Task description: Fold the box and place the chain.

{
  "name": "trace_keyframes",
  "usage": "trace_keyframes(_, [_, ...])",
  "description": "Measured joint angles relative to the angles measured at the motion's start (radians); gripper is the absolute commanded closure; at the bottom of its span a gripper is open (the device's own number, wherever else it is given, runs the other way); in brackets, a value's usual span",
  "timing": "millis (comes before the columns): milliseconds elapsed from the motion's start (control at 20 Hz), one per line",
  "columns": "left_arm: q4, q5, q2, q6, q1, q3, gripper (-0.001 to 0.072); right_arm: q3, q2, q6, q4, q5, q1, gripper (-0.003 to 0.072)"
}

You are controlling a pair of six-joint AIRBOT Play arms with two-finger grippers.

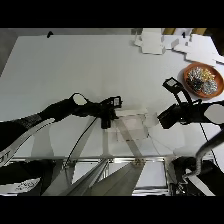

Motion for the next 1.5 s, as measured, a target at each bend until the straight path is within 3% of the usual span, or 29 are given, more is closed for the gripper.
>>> trace_keyframes(700, [0.091, -0.073, -0.022, 0.016, -0.018, 0.081, 0.0707, 0.000, 0.000, -0.032, 0.000, 0.002, 0.000, 0.0390])
trace_keyframes(1500, [0.101, -0.091, -0.072, 0.043, -0.019, 0.095, 0.0703, 0.000, 0.000, -0.033, 0.000, 0.004, 0.000, 0.0390])
